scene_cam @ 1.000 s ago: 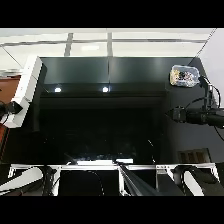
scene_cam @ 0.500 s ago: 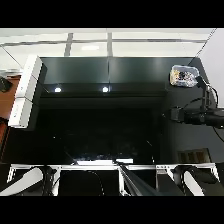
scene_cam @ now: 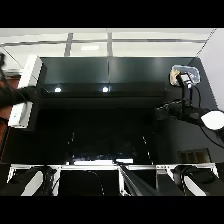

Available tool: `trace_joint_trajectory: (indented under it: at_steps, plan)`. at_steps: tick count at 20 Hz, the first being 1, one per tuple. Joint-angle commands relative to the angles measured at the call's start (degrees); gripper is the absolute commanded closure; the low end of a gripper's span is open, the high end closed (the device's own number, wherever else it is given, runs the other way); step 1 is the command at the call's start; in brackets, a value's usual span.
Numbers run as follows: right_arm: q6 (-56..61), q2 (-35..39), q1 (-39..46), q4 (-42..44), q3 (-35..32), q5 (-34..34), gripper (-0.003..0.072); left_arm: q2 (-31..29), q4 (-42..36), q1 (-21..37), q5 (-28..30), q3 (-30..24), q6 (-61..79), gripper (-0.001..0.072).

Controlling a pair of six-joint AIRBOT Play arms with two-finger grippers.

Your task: Fold the box and place the chain.

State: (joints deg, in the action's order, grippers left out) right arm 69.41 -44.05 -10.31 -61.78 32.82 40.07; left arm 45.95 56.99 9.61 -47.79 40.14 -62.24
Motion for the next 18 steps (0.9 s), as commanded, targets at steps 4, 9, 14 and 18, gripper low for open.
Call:
trace_joint_trajectory:
  at_steps: [4,9,14,18]
  plan:
    - [1.33,-1.01,0.31,-5.99,-2.80,-2.80,0.0670,-8.17,2.95,-5.92,8.39,-11.96,0.37,0.0685]
    - [1.33,-1.01,0.31,-5.99,-2.80,-2.80,0.0669,-8.17,2.95,-5.92,8.39,-11.96,0.37,0.0685]
    - [1.33,-1.01,0.31,-5.99,-2.80,-2.80,0.0669,-8.17,2.95,-5.92,8.39,-11.96,0.37,0.0685]
    - [1.33,-1.01,0.31,-5.99,-2.80,-2.80,0.0669,-8.17,2.95,-5.92,8.39,-11.96,0.37,0.0685]
